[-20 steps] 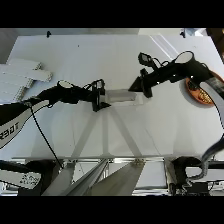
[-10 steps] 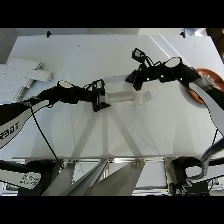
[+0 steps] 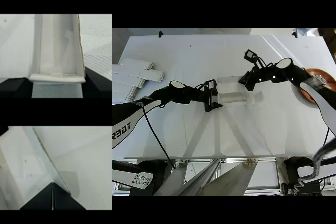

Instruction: Fold the box and place the chain.

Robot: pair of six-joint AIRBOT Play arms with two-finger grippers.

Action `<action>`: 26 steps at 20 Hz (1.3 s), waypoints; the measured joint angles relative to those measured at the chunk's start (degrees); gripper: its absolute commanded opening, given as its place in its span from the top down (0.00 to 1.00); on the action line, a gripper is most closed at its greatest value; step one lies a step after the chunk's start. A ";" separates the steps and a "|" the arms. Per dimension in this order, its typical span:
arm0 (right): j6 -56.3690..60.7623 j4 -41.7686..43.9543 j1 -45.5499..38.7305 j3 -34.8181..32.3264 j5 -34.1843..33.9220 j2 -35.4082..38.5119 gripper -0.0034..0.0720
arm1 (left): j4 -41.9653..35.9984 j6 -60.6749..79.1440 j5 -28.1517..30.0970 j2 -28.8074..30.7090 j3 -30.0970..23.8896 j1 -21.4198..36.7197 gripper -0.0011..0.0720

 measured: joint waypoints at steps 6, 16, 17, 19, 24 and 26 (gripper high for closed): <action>0.17 -0.52 -5.40 0.02 7.19 6.05 0.42 | 0.02 0.02 0.02 0.00 0.00 -0.02 0.45; -15.26 -8.22 -8.81 -1.64 13.11 5.27 0.03 | 0.00 0.00 0.04 0.00 0.00 -0.02 0.45; -16.26 -8.63 -8.26 -1.97 13.31 4.79 0.03 | 0.00 0.00 0.04 0.00 0.00 -0.02 0.45; -18.56 -9.92 -7.08 -2.67 13.53 3.76 0.03 | 0.00 0.00 0.04 0.00 0.00 -0.02 0.45; -21.66 -13.57 -4.24 -3.41 14.12 1.81 0.11 | 0.00 -0.02 0.04 0.00 0.00 -0.02 0.45; -22.08 -14.19 -3.19 -3.54 14.75 1.51 0.18 | -0.02 -0.02 0.04 0.00 0.00 -0.02 0.45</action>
